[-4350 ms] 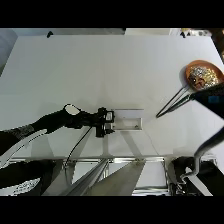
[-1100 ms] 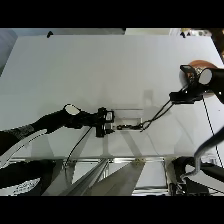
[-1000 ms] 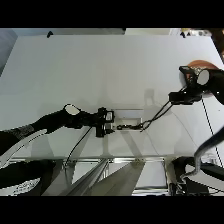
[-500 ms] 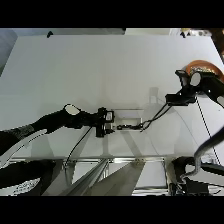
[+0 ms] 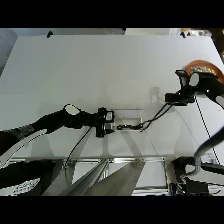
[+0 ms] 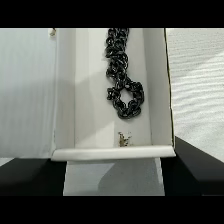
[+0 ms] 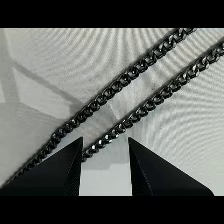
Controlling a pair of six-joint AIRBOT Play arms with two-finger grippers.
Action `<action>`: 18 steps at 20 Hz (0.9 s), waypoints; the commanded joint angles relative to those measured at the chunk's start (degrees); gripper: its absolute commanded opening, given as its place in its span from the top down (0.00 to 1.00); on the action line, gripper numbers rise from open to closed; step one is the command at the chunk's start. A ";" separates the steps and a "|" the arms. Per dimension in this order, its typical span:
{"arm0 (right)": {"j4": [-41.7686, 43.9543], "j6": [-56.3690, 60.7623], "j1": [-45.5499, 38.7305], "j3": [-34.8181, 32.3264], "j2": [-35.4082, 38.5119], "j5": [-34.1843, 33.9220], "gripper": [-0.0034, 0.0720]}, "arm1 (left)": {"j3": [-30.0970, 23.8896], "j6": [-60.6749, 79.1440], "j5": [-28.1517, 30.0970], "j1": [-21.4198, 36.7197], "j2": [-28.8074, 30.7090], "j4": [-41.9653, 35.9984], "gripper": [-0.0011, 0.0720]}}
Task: Fold the box and place the chain.
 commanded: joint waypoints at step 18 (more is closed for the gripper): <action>1.11 -4.37 -0.04 -0.04 5.18 3.21 0.93 | 0.02 0.00 0.02 0.00 0.04 0.00 0.70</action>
